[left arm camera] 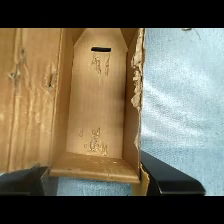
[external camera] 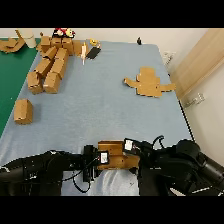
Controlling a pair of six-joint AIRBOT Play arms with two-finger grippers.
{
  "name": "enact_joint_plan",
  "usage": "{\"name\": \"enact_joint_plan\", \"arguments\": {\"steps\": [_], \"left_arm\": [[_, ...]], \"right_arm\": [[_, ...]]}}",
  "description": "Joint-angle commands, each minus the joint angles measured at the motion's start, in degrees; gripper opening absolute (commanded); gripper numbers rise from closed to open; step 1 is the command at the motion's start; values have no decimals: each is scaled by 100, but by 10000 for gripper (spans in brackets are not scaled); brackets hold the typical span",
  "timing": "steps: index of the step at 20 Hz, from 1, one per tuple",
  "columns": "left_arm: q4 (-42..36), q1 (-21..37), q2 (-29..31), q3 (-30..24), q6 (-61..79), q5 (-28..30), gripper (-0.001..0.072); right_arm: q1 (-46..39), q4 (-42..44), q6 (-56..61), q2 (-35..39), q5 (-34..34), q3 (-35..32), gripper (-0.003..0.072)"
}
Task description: Fold the box.
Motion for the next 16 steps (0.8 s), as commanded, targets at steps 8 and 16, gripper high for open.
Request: {"name": "enact_joint_plan", "arguments": {"steps": [8, 16], "left_arm": [[2, 4, 2, 0, 4, -9, 484], [2, 4, 2, 0, 4, -9, 484]], "right_arm": [[2, 809, 5737, 511, -531, 553, 576], [2, 686, 6441, 225, -481, 553, 266]]}}
